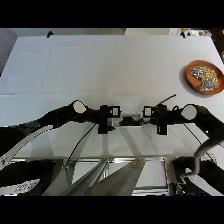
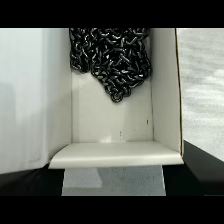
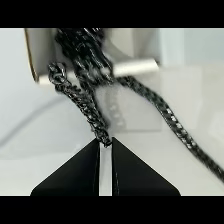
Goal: Fold the box and place the chain.
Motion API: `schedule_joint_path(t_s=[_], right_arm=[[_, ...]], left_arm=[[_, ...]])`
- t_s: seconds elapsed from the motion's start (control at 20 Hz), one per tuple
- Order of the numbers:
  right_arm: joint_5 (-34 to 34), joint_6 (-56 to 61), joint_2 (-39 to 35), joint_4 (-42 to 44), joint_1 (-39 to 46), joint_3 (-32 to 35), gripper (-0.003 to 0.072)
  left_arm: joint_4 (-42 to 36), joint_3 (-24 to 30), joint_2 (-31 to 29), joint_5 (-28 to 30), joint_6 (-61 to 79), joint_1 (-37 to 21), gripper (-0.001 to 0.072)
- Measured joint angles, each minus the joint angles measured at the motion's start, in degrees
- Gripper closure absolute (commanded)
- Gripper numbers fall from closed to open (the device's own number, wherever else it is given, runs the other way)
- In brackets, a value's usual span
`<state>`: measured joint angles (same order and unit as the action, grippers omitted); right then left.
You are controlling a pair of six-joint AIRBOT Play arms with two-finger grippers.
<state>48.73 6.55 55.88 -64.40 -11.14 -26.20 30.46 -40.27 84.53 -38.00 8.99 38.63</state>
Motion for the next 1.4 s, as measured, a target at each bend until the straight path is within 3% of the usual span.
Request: schedule_joint_path(t_s=[0.25, 0.55, 0.8, 1.1, 1.3, 1.4], right_arm=[[5.9, 4.9, -7.3, -0.2, 2.9, -2.4, 0.0669], [17.2, 12.7, -9.2, 4.1, -0.7, -15.8, 0.0669], [19.9, 17.6, -9.2, 8.8, -5.9, -24.5, 0.0669], [19.5, 22.0, -1.6, 12.8, -13.0, -26.8, 0.0665], [19.2, 26.6, 6.3, 10.3, -17.0, -26.9, 0.0568], [19.1, 28.9, 9.4, 8.6, -18.3, -26.9, 0.0568]], left_arm=[[0.0, 0.0, 0.0, 0.0, 0.0, 0.0, 0.0697], [0.0, 0.0, 0.0, 0.0, 0.0, 0.0, 0.0697], [0.0, 0.0, 0.0, 0.0, 0.0, 0.0, 0.0697], [0.0, 0.0, 0.0, 0.0, 0.0, 0.0, 0.0697], [0.0, 0.0, 0.0, 0.0, 0.0, 0.0, 0.0697], [0.0, 0.0, 0.0, 0.0, 0.0, 0.0, 0.0697]])
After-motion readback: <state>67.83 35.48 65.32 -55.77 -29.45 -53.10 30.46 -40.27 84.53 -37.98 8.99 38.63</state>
